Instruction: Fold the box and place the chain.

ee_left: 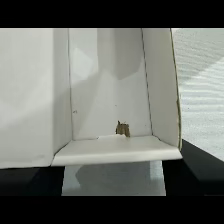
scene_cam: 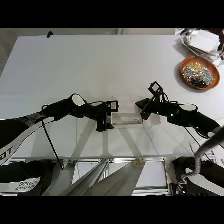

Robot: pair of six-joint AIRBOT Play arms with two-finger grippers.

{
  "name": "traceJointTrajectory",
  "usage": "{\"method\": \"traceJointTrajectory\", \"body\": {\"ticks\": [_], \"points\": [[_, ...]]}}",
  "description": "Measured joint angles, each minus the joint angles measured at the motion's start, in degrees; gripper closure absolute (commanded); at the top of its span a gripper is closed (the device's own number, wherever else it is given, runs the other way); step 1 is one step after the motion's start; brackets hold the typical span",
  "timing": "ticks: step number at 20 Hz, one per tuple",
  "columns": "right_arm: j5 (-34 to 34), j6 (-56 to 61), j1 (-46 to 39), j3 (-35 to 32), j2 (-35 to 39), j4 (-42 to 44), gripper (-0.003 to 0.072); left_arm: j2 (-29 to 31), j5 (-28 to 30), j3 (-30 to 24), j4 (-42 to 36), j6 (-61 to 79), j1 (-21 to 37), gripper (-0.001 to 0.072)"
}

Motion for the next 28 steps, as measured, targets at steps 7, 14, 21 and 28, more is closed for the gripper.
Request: {"method": "traceJointTrajectory", "body": {"ticks": [7, 14, 21, 28], "points": [[5.95, 0.59, 0.0, -0.02, 9.2, -9.29, 0.0672, 0.0, 0.0, 0.0, 0.2, 0.26, 0.0, 0.0438], [11.04, 13.18, 0.0, -0.02, 22.25, -43.93, 0.0437, 0.0, 0.0, 0.0, 0.15, 0.17, 0.0, 0.0438], [10.69, 15.82, 0.0, -0.02, 17.0, -55.17, 0.0375, 0.0, 0.0, 0.0, 0.15, 0.15, 0.0, 0.0438], [9.57, 7.74, 0.85, -0.02, 13.03, -46.93, 0.0427, 0.0, 0.0, 0.0, 0.13, 0.13, 0.0, 0.0438]]}}
